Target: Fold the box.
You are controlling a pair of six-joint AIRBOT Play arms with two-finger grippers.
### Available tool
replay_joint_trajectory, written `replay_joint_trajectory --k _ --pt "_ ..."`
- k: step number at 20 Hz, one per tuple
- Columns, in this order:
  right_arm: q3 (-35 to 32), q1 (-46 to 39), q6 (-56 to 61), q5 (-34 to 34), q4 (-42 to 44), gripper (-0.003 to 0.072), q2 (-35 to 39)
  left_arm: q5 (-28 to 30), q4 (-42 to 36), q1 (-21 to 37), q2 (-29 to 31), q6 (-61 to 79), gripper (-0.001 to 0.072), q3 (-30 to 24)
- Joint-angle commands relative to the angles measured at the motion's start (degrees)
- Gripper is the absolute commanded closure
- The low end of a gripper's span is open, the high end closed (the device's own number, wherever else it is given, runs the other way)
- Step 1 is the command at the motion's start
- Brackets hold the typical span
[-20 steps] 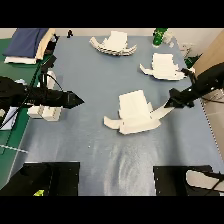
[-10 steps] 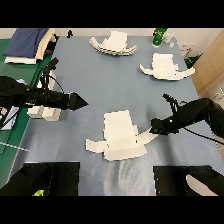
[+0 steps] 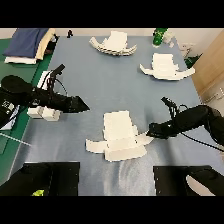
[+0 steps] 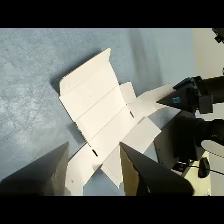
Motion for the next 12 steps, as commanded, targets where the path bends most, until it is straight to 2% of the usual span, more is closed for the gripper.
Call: replay_joint_trajectory --k 1,6,7,12 --pt "-0.2 0.3 0.0 -0.4 0.1 0.0532 -3.0 -0.3 0.0 0.1 -1.5 0.0 0.0239 0.0" --pt "-0.1 3.3 -3.8 1.6 1.2 0.055 -10.3 0.0 0.0 0.1 -4.6 0.0 0.0239 0.0" --pt "-0.1 3.9 -5.3 2.3 2.1 0.0679 -10.3 0.7 0.0 0.1 -4.6 0.1 0.0239 0.0" --pt "-0.3 7.0 -10.5 5.2 5.9 0.0686 -6.1 5.2 -1.0 0.1 -4.6 0.0 0.024 0.0"
